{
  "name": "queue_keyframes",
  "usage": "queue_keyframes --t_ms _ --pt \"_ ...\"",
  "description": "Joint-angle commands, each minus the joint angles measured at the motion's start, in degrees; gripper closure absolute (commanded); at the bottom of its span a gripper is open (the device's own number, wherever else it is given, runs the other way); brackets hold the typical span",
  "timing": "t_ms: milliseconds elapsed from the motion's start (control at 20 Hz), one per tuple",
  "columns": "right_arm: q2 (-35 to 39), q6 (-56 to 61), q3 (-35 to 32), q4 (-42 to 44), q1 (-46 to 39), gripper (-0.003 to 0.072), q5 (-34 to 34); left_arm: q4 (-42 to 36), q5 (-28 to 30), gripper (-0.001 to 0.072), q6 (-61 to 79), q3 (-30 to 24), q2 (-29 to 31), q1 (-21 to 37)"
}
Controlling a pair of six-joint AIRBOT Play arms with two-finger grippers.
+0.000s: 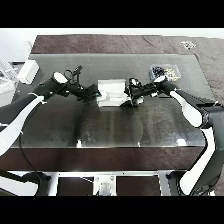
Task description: Fold the box and place the chain.
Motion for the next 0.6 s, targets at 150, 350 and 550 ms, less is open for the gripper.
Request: queue_keyframes --t_ms 150,350,550 --pt "-0.02 0.0 -0.02 0.02 0.02 0.0103 0.0 0.11 1.22 0.0245 -0.09 0.07 0.0 -0.83" --pt "-0.02 0.0 -0.02 0.02 0.02 0.0103 0.0 2.91 -0.92 0.0245 -3.13 1.7 -0.85 -0.83" --pt "-0.02 0.0 -0.02 0.02 0.02 0.0104 0.0 11.85 -4.98 0.0246 -10.67 7.67 -2.78 -2.47"
